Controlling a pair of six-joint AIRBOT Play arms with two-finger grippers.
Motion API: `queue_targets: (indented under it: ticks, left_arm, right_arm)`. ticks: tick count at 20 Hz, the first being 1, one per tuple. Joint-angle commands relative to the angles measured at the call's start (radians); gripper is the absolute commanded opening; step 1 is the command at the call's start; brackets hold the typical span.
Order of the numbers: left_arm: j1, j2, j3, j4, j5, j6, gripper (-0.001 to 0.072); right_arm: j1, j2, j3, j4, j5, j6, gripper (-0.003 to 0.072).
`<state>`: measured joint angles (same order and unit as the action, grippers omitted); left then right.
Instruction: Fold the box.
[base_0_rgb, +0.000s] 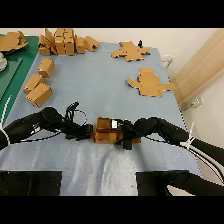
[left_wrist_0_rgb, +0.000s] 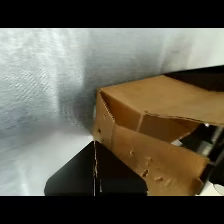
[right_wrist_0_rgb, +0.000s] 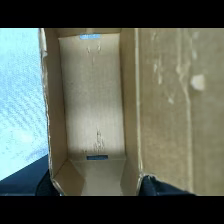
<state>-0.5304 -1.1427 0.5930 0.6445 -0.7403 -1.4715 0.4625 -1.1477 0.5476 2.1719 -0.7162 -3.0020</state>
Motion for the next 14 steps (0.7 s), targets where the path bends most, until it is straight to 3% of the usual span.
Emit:
queue_targets:
  ticks: [1, 6, 8, 11, 14]
  left_arm:
    - [-0.006, 0.018, 0.0, -0.08, -0.014, 0.053, 0.0012]
    - [-0.012, 0.079, 0.008, 0.023, 0.008, -0.068, 0.0011]
    - [-0.061, 0.083, 0.043, 0.161, 0.009, -0.172, 0.0011]
    - [-0.169, 0.083, 0.106, 0.473, 0.008, -0.443, 0.0011]
    - [-0.232, 0.083, 0.139, 0.605, 0.016, -0.569, 0.0012]
  right_arm:
    - [0.0, 0.0, 0.0, 0.0, 0.0, 0.0, 0.054]
    - [0.0, 0.0, 0.0, 0.0, 0.0, 0.0, 0.054]
    - [0.0, 0.0, 0.0, 0.0, 0.0, 0.0, 0.054]
    - [0.001, 0.0, 0.0, 0.0, 0.0, 0.0, 0.054]
    - [0.0, 0.0, 0.0, 0.0, 0.0, 0.0, 0.054]
